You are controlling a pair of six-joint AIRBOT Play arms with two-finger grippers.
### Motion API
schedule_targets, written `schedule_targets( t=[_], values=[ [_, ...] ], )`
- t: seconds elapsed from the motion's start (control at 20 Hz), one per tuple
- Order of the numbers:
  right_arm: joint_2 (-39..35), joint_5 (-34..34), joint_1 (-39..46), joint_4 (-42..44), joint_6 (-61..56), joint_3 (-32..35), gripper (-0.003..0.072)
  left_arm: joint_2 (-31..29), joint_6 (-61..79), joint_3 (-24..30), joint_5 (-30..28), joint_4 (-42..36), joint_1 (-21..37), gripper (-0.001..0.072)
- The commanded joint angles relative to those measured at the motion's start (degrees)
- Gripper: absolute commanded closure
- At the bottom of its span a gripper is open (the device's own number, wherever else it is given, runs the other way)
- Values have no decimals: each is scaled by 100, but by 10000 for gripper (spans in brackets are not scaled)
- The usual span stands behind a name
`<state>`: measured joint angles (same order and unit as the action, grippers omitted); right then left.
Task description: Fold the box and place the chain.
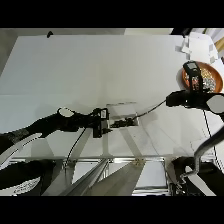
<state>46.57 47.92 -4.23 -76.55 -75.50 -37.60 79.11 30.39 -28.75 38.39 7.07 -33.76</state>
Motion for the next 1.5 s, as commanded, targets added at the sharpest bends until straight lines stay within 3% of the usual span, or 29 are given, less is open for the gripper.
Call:
schedule_targets(
  t=[0.0,0.25,0.55,0.65,0.95,1.15,1.45],
  values=[
    [-387,282,0,807,551,-7,672,-2,2,0,0,0,-2,606],
    [-809,619,0,2155,1473,-7,672,-2,2,0,0,2,-2,606],
    [-1102,1606,-9,5121,3064,-7,672,-2,2,0,-2,0,-2,606],
    [-1102,1753,-168,5580,3250,-7,672,-2,2,0,0,2,-2,606],
    [-1102,1720,-857,5735,3250,-7,672,-2,2,0,0,0,-2,606],
    [-1043,1071,-1327,5388,3252,-7,672,-2,2,0,0,0,-2,606],
    [-63,498,-2041,4555,3250,-4,672,-2,2,0,0,2,-2,606]
  ],
)
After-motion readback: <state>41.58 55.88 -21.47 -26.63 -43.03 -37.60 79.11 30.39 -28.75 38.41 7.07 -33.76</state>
